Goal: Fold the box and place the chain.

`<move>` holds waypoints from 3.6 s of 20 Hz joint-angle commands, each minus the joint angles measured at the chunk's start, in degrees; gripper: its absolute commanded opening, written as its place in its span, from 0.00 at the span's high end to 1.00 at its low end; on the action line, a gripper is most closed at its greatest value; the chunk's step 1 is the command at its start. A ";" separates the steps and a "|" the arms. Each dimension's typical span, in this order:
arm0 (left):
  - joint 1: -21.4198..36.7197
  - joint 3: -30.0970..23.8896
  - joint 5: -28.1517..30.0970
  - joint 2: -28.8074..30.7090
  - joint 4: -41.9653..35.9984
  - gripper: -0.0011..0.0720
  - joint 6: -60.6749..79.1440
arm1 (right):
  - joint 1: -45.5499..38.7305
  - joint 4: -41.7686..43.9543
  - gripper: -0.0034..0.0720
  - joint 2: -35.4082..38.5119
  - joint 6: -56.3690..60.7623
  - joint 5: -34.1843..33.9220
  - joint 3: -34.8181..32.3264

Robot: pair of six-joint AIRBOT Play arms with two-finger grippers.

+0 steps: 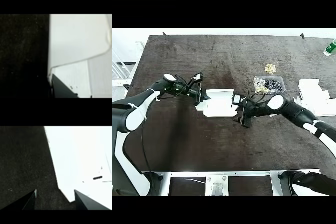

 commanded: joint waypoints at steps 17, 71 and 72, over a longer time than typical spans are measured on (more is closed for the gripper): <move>-0.02 -0.02 -0.02 -0.04 0.04 0.96 0.00 | 3.28 3.10 0.22 -5.05 1.44 -21.46 1.97; -0.02 -0.02 0.00 -0.04 0.04 0.96 0.00 | -11.56 17.75 0.14 -29.09 -26.23 18.99 28.04; -0.02 -0.02 0.00 -0.04 0.04 0.96 0.00 | -11.54 17.77 0.14 -29.90 -26.23 19.87 28.81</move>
